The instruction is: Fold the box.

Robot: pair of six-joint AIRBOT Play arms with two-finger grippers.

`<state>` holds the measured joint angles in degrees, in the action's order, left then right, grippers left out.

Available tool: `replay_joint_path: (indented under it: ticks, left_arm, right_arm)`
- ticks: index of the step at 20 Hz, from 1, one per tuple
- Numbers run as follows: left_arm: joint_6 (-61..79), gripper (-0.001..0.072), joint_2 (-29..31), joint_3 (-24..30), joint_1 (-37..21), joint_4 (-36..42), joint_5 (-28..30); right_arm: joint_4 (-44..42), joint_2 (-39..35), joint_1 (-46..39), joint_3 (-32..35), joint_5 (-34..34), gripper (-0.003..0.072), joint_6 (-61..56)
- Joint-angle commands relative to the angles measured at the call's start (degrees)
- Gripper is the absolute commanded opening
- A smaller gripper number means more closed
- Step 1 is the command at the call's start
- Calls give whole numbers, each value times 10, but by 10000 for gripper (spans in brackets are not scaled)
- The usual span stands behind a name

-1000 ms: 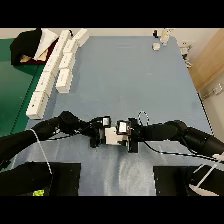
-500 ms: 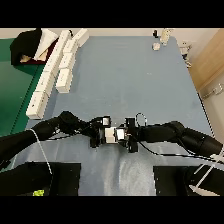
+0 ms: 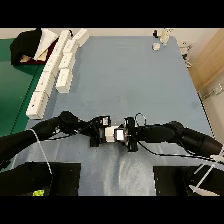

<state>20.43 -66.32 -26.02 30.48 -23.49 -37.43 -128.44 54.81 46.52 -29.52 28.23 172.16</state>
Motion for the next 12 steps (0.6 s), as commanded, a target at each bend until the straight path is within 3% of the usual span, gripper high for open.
replay_joint_path:
  ticks: [1,12]
  left_arm:
    - [1,471,0,0,0,-1,-2]
    - [1,471,0,0,0,-1,-2]
  right_arm:
    - [-1,-21,0,-2,-4,371,0]
    - [23,-15,0,-4,-58,372,0]
